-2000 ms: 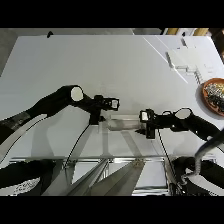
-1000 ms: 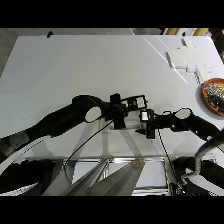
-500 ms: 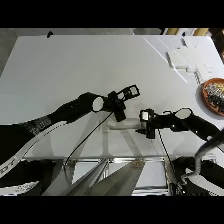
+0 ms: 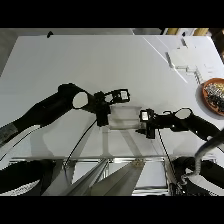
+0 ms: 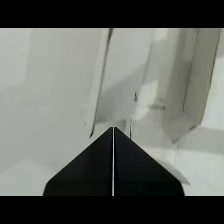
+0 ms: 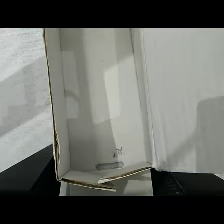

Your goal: Fold the box and place the chain.

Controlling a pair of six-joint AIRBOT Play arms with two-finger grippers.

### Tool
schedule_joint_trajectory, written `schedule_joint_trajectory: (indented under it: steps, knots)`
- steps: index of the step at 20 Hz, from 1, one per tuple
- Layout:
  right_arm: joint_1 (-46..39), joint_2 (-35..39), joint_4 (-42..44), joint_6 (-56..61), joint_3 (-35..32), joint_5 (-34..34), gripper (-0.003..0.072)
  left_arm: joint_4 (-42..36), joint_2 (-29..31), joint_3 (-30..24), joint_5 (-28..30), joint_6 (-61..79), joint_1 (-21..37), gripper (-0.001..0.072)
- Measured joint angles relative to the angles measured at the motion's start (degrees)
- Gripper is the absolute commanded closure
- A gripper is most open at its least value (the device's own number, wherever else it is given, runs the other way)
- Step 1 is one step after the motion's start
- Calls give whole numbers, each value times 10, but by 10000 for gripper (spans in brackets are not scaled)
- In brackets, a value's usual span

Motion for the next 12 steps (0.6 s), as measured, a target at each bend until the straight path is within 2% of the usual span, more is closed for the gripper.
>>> schedule_joint_trajectory:
  steps: [2,4,6,10,12]
  knots:
    - [0,0,0,0,0,0,286,3,8,-23,-11,15,5,694]
    - [0,0,0,0,0,0,286,-10,12,-52,-9,57,7,622]
    - [0,0,0,0,0,0,286,-26,15,-80,3,108,8,594]
    - [0,0,0,0,0,0,286,-44,16,-120,44,164,11,303]
    - [0,0,0,0,0,0,286,-48,16,-128,68,176,15,250]
